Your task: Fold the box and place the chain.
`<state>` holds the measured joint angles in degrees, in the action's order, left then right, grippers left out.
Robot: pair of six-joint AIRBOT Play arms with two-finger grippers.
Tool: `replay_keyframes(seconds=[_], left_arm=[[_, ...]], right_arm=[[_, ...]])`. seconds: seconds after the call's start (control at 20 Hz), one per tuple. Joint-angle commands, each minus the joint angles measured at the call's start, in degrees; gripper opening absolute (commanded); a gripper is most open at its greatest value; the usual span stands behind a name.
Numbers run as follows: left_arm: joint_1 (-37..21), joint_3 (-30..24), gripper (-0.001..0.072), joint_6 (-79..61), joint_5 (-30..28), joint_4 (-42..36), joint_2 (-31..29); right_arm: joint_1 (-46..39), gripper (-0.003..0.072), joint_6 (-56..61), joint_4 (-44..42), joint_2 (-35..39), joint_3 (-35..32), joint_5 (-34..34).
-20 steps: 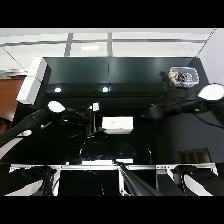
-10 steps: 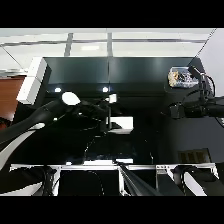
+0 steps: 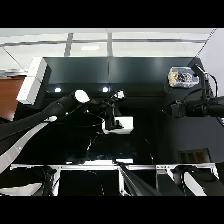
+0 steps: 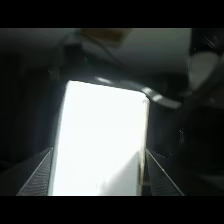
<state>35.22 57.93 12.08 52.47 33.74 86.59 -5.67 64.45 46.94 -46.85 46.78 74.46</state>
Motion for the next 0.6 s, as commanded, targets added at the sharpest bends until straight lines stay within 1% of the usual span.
replay_keyframes(seconds=[0.0, 0.2, 0.35, 0.55], left_arm=[[0.0, 1.2, 0.071, 2.7, 3.6, 4.1, 0.3], [0.6, 3.1, 0.071, 3.4, 3.7, 8.9, 0.3], [2.2, 4.4, 0.071, 5.0, 3.7, 12.9, 0.4], [5.9, 6.8, 0.071, 12.8, 3.7, 22.6, 2.2]], right_arm=[[0.0, 0.0015, 0.1, 0.0, 0.0, 0.0, -0.2], [0.0, 0.0016, 0.5, 0.0, 0.0, 0.0, -0.1], [0.0, 0.0015, 0.8, 0.0, 0.0, 0.0, -0.2], [0.0, 0.0015, 1.8, 0.0, 0.0, 0.0, -0.2]])
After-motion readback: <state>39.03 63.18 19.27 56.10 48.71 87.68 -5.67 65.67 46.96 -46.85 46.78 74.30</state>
